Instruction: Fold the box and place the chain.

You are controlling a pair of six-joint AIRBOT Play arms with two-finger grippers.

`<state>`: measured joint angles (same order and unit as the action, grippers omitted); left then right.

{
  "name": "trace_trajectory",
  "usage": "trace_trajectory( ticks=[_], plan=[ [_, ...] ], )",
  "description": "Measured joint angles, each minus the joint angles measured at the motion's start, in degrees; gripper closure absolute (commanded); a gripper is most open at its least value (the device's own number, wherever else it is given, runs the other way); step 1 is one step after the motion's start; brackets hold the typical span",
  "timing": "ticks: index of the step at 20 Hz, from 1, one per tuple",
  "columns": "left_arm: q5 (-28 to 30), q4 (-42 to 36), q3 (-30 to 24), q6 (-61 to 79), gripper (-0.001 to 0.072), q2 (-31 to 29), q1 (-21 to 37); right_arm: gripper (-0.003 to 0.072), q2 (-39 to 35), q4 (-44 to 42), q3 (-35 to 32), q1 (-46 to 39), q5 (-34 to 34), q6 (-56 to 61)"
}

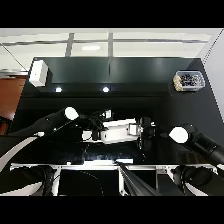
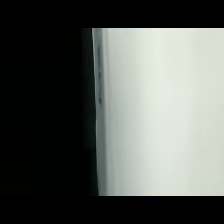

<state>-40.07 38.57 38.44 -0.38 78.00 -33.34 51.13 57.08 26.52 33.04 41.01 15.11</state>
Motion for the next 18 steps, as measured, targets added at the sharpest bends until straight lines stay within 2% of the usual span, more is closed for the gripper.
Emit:
trace_trajectory(
  ticks=[8,18],
  plan=[
    [-0.39,0.02,0.0,0.15,0.0682,0.0,0.0,-0.0021,0.35,-6.01,1.2,-4.02,-0.61,-1.73],
    [-0.37,0.0,0.0,0.15,0.0682,0.0,0.0,-0.0021,4.13,-13.2,1.31,-8.24,-1.86,-6.91]
  ],
)
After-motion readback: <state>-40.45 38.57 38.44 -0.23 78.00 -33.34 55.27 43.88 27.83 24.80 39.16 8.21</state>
